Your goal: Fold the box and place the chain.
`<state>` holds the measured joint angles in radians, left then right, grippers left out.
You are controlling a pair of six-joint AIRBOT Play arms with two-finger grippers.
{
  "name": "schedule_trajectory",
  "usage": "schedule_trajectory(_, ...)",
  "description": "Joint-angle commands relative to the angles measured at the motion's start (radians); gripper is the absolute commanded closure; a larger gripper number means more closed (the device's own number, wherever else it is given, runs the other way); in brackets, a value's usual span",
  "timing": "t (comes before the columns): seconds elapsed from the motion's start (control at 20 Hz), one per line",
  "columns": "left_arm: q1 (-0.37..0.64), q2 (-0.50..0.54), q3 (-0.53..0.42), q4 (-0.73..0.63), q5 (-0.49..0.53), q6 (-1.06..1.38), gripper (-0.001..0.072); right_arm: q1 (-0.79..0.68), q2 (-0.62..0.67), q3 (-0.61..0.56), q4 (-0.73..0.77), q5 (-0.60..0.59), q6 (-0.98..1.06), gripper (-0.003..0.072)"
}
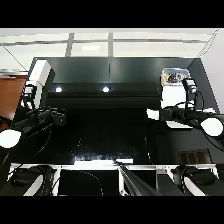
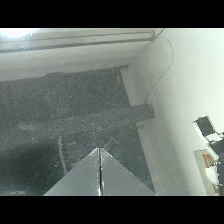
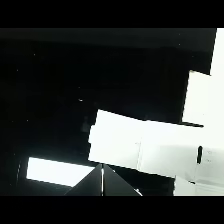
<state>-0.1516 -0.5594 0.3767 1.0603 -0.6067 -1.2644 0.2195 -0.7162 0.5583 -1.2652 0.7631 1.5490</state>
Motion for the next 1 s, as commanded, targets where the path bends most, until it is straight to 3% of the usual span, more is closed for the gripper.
schedule_trajectory(0.0, -0.001, 0.001, 0.000, 0.000, 0.000, 0.000, 0.0678, 0.001, 0.001, -0.001, 0.000, 0.000, 0.000, 0.0667)
schedule_trajectory(0.9, -0.001, 0.000, 0.000, -0.002, 0.027, 0.001, 0.0677, 0.001, 0.001, -0.001, 0.000, -0.027, 0.000, 0.0664)
schedule_trajectory(0.95, -0.001, 0.000, 0.000, -0.003, 0.072, 0.000, 0.0677, 0.001, 0.001, -0.001, -0.001, -0.027, 0.001, 0.0552)
